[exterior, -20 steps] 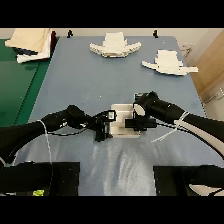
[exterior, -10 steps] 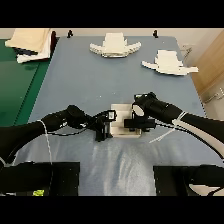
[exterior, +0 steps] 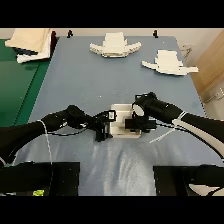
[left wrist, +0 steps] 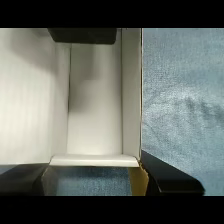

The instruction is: Fold the box.

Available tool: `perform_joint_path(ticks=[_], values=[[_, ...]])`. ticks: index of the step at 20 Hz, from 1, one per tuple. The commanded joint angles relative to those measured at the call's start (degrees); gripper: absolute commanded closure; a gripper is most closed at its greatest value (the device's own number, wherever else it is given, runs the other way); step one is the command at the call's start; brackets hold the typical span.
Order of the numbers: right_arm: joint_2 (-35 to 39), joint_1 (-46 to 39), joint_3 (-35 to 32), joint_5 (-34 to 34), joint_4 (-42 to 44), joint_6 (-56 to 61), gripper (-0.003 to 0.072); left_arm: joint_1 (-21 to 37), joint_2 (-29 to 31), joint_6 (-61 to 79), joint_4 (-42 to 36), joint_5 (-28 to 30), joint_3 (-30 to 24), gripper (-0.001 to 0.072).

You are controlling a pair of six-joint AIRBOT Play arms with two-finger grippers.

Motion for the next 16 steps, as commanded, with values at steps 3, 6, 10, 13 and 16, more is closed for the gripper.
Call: perform_joint_path(ticks=[3, 6, 10, 13, 16], values=[[2.2, 0.0, 0.2, 0.5, 2.3, -2.7, 0.0125, 0.0, 0.0, 0.0, 0.0, 0.0, 0.1, 0.0346], [6.9, 0.0, 1.2, 1.8, 2.6, -2.6, 0.0125, 0.0, 0.0, 0.0, 0.0, 0.0, 0.0, 0.0347], [15.8, -1.7, 1.6, 3.5, 0.0, -2.6, 0.0127, 0.0, 0.0, 0.0, 0.0, 0.0, 0.0, 0.0346], [18.7, -8.5, 1.6, 7.4, -3.5, -3.3, 0.0507, 0.0, 0.0, 0.0, 0.0, 0.0, 0.0, 0.0346], [17.6, -20.0, 1.6, 4.6, -2.8, -14.3, 0.0683, 0.0, 0.0, 0.0, 0.0, 0.0, 0.0, 0.0347]])
